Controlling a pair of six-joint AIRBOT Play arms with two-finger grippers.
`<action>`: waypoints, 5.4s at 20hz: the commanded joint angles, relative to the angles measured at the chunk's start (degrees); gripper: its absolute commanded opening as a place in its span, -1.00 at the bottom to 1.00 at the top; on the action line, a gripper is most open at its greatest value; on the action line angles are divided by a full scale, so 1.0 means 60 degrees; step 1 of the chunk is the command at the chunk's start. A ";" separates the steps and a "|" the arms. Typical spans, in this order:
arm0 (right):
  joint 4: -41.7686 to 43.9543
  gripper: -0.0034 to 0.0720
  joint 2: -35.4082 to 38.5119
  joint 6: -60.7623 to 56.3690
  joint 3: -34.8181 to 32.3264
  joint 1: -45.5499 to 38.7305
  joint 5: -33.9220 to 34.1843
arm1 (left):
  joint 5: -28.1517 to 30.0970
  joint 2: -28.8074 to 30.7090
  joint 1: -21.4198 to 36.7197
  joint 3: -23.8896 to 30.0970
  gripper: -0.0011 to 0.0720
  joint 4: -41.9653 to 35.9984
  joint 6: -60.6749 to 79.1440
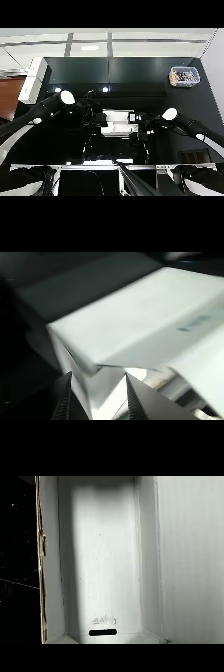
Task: Fold the box and place the chain.
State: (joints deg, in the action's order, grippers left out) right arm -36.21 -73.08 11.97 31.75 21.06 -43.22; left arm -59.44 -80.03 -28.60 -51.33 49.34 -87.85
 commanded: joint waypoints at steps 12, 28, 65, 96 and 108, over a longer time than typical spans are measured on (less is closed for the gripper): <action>0.0000 -0.56 0.0007 0.0000 -0.0004 0.0004 -0.0004 | -0.0474 -0.0831 -0.2397 -0.1665 0.12 0.5118 -0.5635; 0.0000 -0.56 0.0007 0.0000 -0.0004 0.0004 -0.0004 | -0.0459 -0.1202 -0.3217 -0.1716 -0.01 0.5737 -0.7439; 0.0000 -0.56 0.0007 0.0000 -0.0004 0.0004 -0.0004 | -0.0408 -0.0984 -0.3082 -0.1723 -0.90 0.5767 -0.7402; -0.1687 -0.14 0.2036 -0.1734 -0.0007 0.0029 -0.0484 | -0.0350 -0.0984 -0.3082 -0.1723 -0.90 0.5683 -0.7435; 0.1031 -0.74 0.0863 -0.1814 -0.0015 0.0470 -0.0066 | -0.0299 -0.0987 -0.3082 -0.1723 -0.90 0.5665 -0.7439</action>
State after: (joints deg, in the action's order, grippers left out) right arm -32.21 -66.83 1.93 31.68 23.42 -43.62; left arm -61.28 -85.93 -47.09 -61.63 83.42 -132.46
